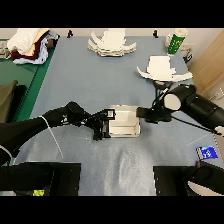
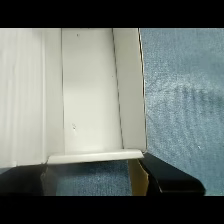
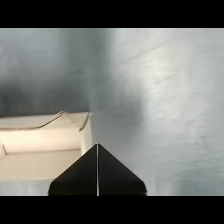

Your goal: Fold the box.

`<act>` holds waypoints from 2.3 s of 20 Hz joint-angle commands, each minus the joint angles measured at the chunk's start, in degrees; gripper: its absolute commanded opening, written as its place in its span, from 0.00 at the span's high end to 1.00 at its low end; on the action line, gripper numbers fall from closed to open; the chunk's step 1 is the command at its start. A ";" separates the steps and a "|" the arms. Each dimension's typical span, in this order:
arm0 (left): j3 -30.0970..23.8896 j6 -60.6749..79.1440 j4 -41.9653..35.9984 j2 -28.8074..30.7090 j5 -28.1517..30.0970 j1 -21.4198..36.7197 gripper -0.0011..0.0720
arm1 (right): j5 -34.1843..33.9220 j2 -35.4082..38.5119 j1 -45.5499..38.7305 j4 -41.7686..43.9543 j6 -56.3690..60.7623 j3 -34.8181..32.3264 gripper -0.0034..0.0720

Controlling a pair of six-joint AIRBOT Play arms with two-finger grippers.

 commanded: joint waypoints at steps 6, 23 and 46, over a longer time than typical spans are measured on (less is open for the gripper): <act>0.00 0.02 0.00 0.00 0.00 0.00 0.53 | -3.15 -13.05 -34.99 62.84 -51.32 1.20 0.95; 0.00 0.04 0.00 0.00 -0.02 0.00 0.53 | 26.86 -35.30 -23.08 47.91 -63.34 19.37 0.95; 0.00 0.02 0.00 0.00 -0.02 0.00 0.53 | -26.93 8.83 8.46 29.27 -94.47 -14.86 0.40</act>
